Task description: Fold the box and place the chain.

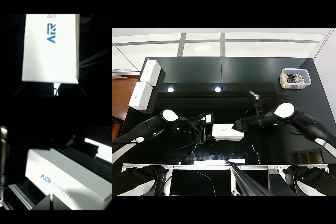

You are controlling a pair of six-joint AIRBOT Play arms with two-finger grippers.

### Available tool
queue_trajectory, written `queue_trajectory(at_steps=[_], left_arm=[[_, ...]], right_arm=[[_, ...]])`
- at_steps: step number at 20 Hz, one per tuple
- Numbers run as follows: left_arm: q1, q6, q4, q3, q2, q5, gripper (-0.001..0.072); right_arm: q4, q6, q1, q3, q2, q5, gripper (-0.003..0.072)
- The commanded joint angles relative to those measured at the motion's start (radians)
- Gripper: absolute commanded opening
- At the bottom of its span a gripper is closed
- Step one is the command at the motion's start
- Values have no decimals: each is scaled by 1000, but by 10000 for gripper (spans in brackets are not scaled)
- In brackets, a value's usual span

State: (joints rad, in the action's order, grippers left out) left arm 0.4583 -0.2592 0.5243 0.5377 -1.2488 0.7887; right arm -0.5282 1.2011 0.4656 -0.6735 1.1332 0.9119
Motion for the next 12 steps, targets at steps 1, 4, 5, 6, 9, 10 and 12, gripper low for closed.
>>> queue_trajectory(at_steps=[1, 4, 5, 6, 9, 10, 12], left_arm=[[-1, -3, 2, 0, 0, 0, 396], [-1, -3, 2, 0, 0, 0, 397], [-1, -3, 2, 0, 0, 0, 397], [-1, -3, 2, 0, 0, 0, 397], [-1, -3, 2, 1, 0, -1, 398], [-1, -3, 2, 1, 0, -4, 404], [-1, -3, 2, 1, 9, -3, 536]], right_arm=[[-7, -4, -110, -2, -99, 55, 43], [-24, -4, -225, -2, -137, 76, 43], [-25, -4, -255, -2, -138, 76, 43], [-30, -4, -282, -2, -137, 73, 43], [-59, -4, -317, -2, -137, 71, 44], [-71, -4, -316, -2, -137, 71, 43], [-73, -2, -316, -2, -137, 79, 44]])
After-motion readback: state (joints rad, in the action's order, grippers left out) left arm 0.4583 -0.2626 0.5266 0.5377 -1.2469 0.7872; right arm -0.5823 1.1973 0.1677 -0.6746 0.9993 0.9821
